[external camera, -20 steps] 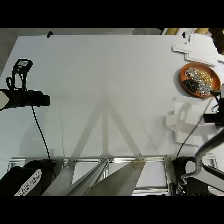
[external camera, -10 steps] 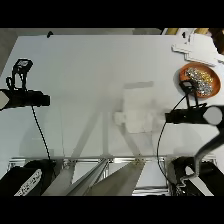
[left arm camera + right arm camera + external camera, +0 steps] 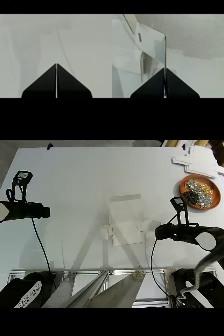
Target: Fold the box and place the chain.
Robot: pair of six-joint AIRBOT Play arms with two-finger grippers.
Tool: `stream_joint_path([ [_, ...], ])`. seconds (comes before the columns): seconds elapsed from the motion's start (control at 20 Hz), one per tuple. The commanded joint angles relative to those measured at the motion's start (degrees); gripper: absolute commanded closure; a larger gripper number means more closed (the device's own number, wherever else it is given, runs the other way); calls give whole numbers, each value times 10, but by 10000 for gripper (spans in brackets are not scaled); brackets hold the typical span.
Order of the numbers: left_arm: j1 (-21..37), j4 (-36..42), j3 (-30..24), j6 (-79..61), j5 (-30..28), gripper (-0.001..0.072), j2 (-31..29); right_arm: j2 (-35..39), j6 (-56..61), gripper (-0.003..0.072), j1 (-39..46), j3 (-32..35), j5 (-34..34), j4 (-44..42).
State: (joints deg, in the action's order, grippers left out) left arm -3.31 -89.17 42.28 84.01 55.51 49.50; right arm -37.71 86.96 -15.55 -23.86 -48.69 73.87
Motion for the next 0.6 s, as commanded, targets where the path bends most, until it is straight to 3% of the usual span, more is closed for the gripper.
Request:
stream_joint_path([
  [0.0,1,14,0,0,-44,699,0,2,0,668,-5,2,3,-4],
  [0.1,0,71,0,-7,-89,658,2,2,0,668,-5,2,1,-4],
  [0.2,0,165,0,-69,-127,416,18,2,0,668,-5,2,1,-4],
  [0.3,-2,339,0,-198,-132,421,65,2,1,668,-5,2,0,-4],
  [0.45,-30,643,8,-492,-49,418,175,2,1,667,-5,2,0,-4],
  [0.5,-42,695,21,-548,2,414,212,2,1,667,-5,2,0,-4],
  [0.55,-53,707,44,-571,56,331,251,2,1,667,-5,2,-2,-5],
])
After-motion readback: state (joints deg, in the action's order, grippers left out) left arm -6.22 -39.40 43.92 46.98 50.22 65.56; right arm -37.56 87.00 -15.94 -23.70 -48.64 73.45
